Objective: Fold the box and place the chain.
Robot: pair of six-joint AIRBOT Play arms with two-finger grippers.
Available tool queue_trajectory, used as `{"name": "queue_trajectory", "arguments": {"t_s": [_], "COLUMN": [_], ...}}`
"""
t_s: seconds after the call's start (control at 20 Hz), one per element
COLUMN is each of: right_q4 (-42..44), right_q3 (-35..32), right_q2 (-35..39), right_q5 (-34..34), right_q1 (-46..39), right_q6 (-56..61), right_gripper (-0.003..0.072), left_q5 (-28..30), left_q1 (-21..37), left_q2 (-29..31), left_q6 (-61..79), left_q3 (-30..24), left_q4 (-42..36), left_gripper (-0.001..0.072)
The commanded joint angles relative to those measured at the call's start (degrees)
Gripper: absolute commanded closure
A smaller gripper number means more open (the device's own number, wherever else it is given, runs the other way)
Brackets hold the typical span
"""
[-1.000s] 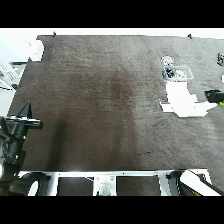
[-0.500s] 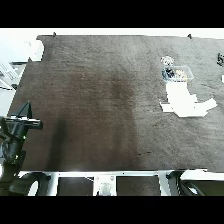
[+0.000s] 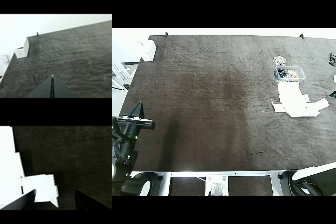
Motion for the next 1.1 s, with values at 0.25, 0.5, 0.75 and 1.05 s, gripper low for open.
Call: {"name": "queue_trajectory", "arguments": {"t_s": [0.25,0.5,0.75,1.05], "right_q4": [-2.3,-2.1,2.9,3.7], "right_q3": [0.9,0.9,0.9,0.9], "right_q2": [-3.3,-5.4,-8.1,-11.1], "right_q5": [3.3,6.8,9.7,13.3], "right_q1": [1.6,1.8,1.8,1.8], "right_q6": [-2.1,-3.1,-3.7,-4.5], "right_gripper": [0.0124,0.0124,0.0125,0.0130], "left_q5": [0.0,0.0,0.0,0.0], "left_q1": [0.0,0.0,0.0,0.0], "left_q2": [0.0,0.0,0.0,0.0], "left_q6": [0.0,0.0,0.0,0.0], "left_q3": [0.0,0.0,0.0,0.0], "left_q4": [0.0,0.0,0.0,0.0], "left_gripper": [0.0690,0.0691,0.0690,0.0690]}}
